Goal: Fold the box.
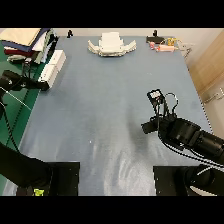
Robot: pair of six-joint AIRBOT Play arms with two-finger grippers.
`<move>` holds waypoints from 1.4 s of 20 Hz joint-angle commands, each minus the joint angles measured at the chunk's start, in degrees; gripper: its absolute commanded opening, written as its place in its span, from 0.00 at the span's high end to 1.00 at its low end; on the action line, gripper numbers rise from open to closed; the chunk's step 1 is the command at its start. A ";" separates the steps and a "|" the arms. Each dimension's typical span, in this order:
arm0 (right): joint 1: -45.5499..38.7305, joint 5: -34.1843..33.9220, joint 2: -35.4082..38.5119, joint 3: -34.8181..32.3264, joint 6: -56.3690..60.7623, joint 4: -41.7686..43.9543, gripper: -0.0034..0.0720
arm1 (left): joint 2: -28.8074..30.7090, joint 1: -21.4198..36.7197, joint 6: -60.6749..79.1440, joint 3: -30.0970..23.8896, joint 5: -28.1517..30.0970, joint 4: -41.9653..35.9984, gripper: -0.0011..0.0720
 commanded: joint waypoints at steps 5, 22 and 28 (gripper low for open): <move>-0.04 0.17 -0.33 0.44 -0.02 1.29 0.94 | 13.11 2.93 -9.44 0.13 -20.06 10.97 0.11; -13.94 -4.11 -30.53 38.60 -21.75 35.06 0.95 | 22.32 -37.90 -31.34 3.02 -33.16 5.16 0.97; -13.94 -4.15 -30.58 38.60 -21.75 34.27 0.95 | 22.32 -38.82 -31.34 3.02 -33.11 5.16 0.96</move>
